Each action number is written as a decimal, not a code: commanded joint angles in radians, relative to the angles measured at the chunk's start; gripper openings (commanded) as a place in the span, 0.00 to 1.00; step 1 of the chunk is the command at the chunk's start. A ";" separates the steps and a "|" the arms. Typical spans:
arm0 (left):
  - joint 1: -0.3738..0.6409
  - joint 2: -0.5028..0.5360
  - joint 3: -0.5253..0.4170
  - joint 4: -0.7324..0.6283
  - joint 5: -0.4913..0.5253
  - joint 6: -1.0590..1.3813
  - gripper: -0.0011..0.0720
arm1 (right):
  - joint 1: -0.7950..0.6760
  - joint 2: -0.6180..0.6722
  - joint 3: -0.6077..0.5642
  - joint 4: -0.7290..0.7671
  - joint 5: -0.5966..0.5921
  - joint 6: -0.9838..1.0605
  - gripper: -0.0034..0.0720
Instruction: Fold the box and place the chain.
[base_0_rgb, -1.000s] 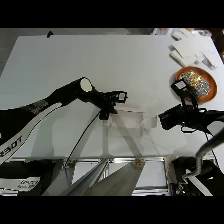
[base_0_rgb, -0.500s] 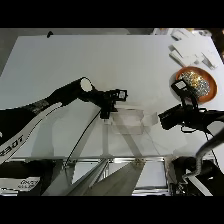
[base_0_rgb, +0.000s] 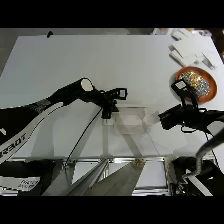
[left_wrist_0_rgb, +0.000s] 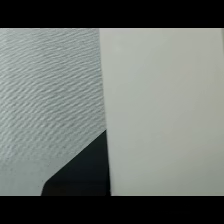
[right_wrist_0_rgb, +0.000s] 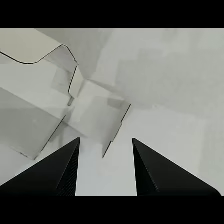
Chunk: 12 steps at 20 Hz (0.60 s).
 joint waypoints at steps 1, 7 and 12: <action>0.000 0.002 -0.001 0.011 -0.002 0.000 0.02 | 0.001 0.000 0.001 -0.001 0.000 0.000 0.53; 0.000 0.034 0.000 0.042 0.005 -0.034 0.02 | 0.001 0.000 0.001 0.000 -0.001 0.000 0.53; 0.001 0.034 0.000 0.080 0.011 -0.068 0.02 | 0.001 0.000 0.001 0.000 0.000 0.000 0.53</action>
